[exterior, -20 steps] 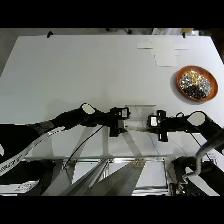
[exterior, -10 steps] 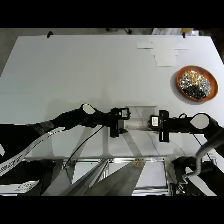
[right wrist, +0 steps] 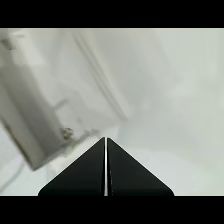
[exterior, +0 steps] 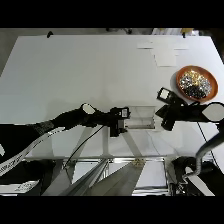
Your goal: Fold the box and place the chain.
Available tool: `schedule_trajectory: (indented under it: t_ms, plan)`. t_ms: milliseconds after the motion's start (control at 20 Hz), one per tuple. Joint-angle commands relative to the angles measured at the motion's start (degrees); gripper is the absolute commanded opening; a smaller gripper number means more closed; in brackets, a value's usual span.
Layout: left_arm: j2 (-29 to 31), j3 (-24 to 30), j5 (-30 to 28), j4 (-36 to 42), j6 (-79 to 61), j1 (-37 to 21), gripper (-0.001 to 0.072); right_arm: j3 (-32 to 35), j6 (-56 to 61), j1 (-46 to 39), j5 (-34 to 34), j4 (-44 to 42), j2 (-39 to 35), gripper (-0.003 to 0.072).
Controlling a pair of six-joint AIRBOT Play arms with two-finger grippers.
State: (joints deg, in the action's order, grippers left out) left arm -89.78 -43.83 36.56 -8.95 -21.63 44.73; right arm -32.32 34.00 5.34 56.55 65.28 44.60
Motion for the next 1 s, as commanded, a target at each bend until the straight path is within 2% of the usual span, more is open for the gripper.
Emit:
schedule_trajectory:
  t_ms: [0,150,300,500,750,950]
  plan:
    - [0.0,0.0,0.2,-0.1,0.0,0.0,0.0171,-2.2,25.2,-5.9,-3.0,9.2,1.2,0.0015]
    - [0.0,0.0,0.2,-0.1,0.0,0.0,0.0171,-2.2,37.1,-9.8,-1.1,13.2,4.4,0.0015]
    - [0.0,0.0,0.2,-0.1,0.0,0.0,0.0171,-2.2,37.8,-12.3,6.1,12.9,10.0,0.0012]
    - [0.0,0.0,0.2,-0.1,0.0,0.0,0.0171,-2.1,38.1,-12.6,12.1,9.2,16.7,0.0012]
    - [0.0,0.0,0.2,0.0,0.0,0.0,0.0171,-1.9,36.0,-12.6,13.1,0.6,24.0,0.0012]
    - [0.0,0.0,0.2,-0.1,0.0,0.0,0.0171,-1.6,35.7,-12.6,12.7,-2.1,25.0,0.0011]
